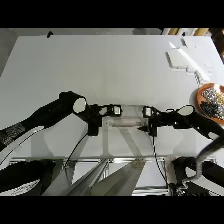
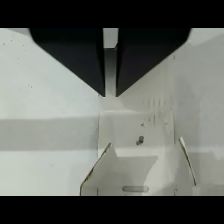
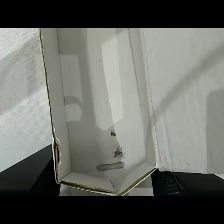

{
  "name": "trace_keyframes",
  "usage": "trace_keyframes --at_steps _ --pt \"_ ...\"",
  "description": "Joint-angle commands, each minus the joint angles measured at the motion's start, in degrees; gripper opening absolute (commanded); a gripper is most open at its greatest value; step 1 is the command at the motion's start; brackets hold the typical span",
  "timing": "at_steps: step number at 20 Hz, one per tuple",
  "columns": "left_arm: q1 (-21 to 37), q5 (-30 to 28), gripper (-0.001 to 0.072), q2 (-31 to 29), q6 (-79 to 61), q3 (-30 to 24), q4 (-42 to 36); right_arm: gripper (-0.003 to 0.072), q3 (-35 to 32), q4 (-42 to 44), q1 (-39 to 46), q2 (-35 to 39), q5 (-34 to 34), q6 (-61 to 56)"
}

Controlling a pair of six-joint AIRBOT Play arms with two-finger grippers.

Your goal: Fold the box and place the chain.

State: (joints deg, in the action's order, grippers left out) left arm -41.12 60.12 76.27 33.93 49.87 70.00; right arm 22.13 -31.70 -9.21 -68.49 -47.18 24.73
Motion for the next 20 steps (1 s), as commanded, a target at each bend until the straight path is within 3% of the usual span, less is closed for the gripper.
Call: trace_keyframes --at_steps 1,4,6,7,20 --pt "0.79 -1.90 0.0189 -0.04 -2.82 -0.72 0.31 0.0399 0.00 0.02 0.00 0.04 -0.02 -0.02" --pt "0.83 -8.07 0.0500 -0.02 -11.89 -0.74 -2.38 0.0399 0.00 0.02 0.00 0.04 -0.02 -0.02" --pt "0.85 -11.34 0.0619 0.02 -17.55 -0.74 -3.80 0.0399 0.00 0.02 0.00 0.04 -0.02 -0.02" --pt "0.85 -12.11 0.0642 0.09 -19.50 -0.74 -3.80 0.0399 0.00 0.02 0.00 0.04 -0.02 -0.02" --pt "-1.11 -8.81 0.0628 2.40 -22.49 -0.87 -8.28 0.0399 0.00 0.02 0.00 0.04 -0.02 -0.02"
